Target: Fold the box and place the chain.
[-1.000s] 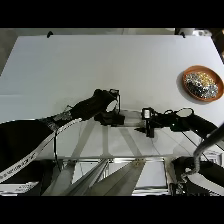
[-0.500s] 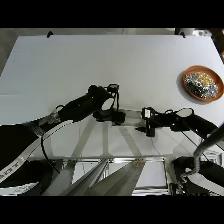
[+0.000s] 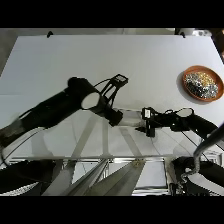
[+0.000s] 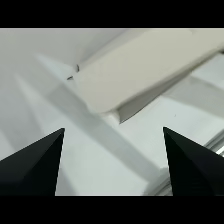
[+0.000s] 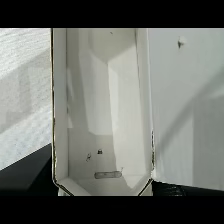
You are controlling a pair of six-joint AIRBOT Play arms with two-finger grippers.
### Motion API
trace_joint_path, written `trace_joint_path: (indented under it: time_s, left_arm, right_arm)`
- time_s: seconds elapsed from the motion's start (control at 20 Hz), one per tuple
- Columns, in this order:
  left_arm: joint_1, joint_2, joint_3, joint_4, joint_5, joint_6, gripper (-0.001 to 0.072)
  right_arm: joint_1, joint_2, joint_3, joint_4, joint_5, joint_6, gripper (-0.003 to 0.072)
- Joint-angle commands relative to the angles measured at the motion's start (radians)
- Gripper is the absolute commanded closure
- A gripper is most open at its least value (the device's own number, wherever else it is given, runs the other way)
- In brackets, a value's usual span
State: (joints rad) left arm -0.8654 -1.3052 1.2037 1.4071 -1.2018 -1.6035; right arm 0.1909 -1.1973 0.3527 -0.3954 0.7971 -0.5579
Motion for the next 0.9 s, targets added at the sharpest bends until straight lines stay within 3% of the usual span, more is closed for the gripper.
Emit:
trace_joint_path:
  time_s: [0.0,0.15,0.3,0.4,0.5,0.85]
  left_arm:
    - [0.064,0.122,-0.008,0.007,-0.026,0.480,0.0023]
    - [0.134,0.201,-0.100,-0.046,0.020,0.736,0.0022]
    - [0.222,0.228,-0.267,-0.265,0.040,1.196,0.0020]
    - [0.246,0.207,-0.385,-0.388,0.128,1.424,0.0014]
    - [0.262,0.153,-0.458,-0.473,0.194,1.546,0.0012]
    - [0.291,-0.135,-0.464,-0.703,0.293,1.743,0.0005]
  right_arm:
    - [0.000,0.001,0.000,0.000,0.000,0.000,0.0216]
    - [0.000,0.001,0.000,0.000,0.000,0.000,0.0216]
    - [0.000,0.001,0.000,0.000,0.000,0.000,0.0216]
    - [0.000,0.001,0.000,0.000,0.000,0.000,0.0216]
    - [0.000,0.001,0.000,0.000,0.000,0.000,0.0216]
    - [0.000,0.001,0.000,0.000,0.000,0.000,0.0216]
